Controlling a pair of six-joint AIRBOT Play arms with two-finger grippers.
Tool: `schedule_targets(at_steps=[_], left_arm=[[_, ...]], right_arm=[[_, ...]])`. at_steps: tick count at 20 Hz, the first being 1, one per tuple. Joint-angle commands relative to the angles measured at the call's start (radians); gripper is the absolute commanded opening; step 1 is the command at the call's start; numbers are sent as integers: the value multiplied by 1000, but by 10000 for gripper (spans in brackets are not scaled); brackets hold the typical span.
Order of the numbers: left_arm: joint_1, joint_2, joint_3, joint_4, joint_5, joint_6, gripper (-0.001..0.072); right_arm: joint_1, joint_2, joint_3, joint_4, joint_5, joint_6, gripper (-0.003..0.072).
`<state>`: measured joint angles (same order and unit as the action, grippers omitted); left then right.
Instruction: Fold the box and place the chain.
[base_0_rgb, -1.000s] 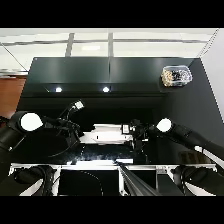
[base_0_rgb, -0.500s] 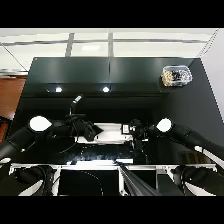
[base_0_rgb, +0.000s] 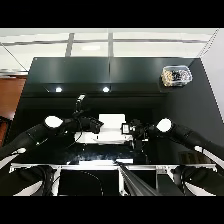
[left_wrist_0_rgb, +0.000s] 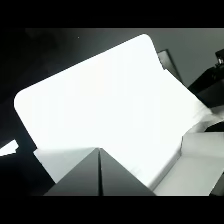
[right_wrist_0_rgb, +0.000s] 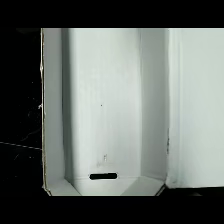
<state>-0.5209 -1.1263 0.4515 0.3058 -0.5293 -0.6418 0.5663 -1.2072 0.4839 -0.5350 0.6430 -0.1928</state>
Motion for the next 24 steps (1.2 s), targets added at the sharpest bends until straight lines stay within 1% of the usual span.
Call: schedule_targets(at_steps=[1,4,6,8,9,11,12,14,15,16,17,21,23,24], left_arm=[[-2,-15,7,43,-29,34,29],[21,36,34,171,-35,22,30],[68,119,45,238,-64,21,30],[140,230,45,323,-112,21,30],[183,287,45,375,-147,21,30],[259,367,42,492,-225,22,31],[283,384,42,560,-280,31,33],[289,374,37,634,-416,126,34],[280,359,26,632,-448,184,141],[260,341,8,619,-438,239,519],[235,322,-10,617,-405,285,698],[110,231,-24,617,-260,487,682],[50,186,-21,618,-222,512,682],[27,165,-16,618,-222,511,682]], right_arm=[[1,0,1,0,0,1,484],[1,0,1,0,0,2,484],[1,0,1,0,0,2,484],[1,0,1,1,0,2,484],[1,0,1,1,0,2,484],[1,0,1,1,0,2,483],[1,0,1,1,0,2,484],[1,0,1,0,0,2,484],[1,0,1,1,0,2,484],[1,0,1,0,0,2,484],[1,0,1,1,0,2,484],[1,0,1,0,0,2,484],[1,0,1,0,0,2,484],[1,0,1,1,0,2,484]])
